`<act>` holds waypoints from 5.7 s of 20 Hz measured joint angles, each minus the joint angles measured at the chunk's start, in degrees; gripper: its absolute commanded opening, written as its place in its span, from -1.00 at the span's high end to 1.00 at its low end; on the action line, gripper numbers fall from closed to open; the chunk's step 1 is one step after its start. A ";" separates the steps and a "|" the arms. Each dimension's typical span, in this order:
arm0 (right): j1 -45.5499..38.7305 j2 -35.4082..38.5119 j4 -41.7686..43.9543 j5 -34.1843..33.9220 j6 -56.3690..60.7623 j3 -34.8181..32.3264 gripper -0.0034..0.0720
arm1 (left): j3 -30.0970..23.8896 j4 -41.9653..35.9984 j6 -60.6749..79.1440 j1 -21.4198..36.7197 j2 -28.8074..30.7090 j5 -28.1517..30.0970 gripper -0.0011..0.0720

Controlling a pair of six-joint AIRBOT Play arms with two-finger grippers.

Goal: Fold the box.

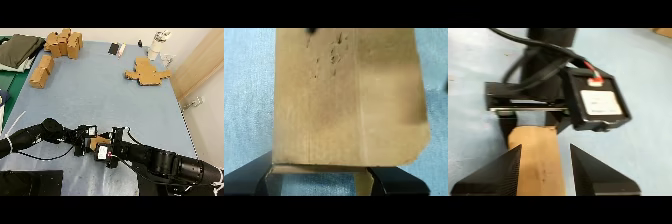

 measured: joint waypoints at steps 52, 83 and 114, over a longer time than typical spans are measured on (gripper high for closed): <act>14.93 -12.59 -33.18 -15.96 24.17 0.92 0.02 | 0.00 0.02 0.00 0.02 0.00 -0.02 -0.53; 15.06 -11.98 -25.29 -14.99 25.05 1.25 0.40 | 0.00 0.04 0.07 0.00 0.00 -0.04 -0.53; 14.91 -12.57 -26.29 -18.62 26.51 3.21 -0.20 | 0.00 0.02 0.04 0.00 0.00 -0.07 -0.53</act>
